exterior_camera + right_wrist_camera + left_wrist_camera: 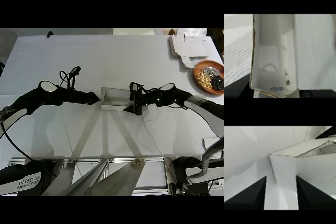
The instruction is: Fold the box and place the chain.
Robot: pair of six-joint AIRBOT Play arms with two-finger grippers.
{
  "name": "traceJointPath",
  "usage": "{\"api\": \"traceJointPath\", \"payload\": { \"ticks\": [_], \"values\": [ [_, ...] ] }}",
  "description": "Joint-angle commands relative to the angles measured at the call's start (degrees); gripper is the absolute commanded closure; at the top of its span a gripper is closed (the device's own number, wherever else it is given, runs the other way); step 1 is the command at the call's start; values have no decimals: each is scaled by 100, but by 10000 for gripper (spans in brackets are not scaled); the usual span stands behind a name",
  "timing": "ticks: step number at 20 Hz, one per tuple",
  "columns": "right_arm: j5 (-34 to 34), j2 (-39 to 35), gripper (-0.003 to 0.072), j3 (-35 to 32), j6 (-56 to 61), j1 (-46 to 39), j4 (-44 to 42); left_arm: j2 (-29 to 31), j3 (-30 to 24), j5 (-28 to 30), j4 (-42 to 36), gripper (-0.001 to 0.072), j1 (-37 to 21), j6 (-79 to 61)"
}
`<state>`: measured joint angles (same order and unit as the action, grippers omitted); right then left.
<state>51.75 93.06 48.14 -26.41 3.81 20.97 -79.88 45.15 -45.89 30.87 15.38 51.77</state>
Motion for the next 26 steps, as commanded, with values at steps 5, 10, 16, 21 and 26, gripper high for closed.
{"api": "traceJointPath", "payload": {
  "ticks": [5, 10, 16, 21, 26],
  "values": [
    [-4, 2, 248, 7, 4, 4, 0, 116, -2, -72, 92, 294, -7, -37],
    [-4, 2, 248, 7, 4, 4, 0, 111, -2, 57, 116, 271, 9, -42],
    [-4, 2, 248, 7, 2, 4, 0, 92, -2, 144, -59, 196, 9, -192],
    [-4, 4, 248, 7, 2, 4, 0, -122, -2, -170, -267, 192, 81, -422],
    [-4, 2, 248, 7, 4, 4, 0, -188, -2, 214, -704, 173, 116, -636]
  ]
}}
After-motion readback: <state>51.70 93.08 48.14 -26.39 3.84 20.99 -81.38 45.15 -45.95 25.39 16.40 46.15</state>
